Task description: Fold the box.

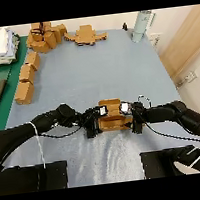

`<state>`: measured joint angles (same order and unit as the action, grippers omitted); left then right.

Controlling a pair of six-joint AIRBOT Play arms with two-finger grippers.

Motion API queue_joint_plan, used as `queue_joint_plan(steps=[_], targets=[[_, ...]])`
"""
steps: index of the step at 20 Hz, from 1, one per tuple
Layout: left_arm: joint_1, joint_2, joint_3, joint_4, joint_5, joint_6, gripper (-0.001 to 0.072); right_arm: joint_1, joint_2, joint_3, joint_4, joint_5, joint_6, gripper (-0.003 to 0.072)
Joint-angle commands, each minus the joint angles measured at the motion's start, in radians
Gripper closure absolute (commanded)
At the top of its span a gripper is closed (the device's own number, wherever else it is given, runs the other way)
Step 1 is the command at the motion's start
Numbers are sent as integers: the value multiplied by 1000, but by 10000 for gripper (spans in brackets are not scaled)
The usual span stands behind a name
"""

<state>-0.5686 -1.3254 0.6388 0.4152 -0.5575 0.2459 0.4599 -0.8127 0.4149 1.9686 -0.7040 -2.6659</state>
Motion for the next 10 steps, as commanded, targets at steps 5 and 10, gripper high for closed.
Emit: queue_joint_plan(steps=[5, 10], targets=[[1, 0, 0, 0, -1, 0, 410, 47, -36, -3, 82, 34, -50, 549], [1, 0, 0, 0, -1, 0, 410, 60, -67, -3, 86, 82, -60, 545]])
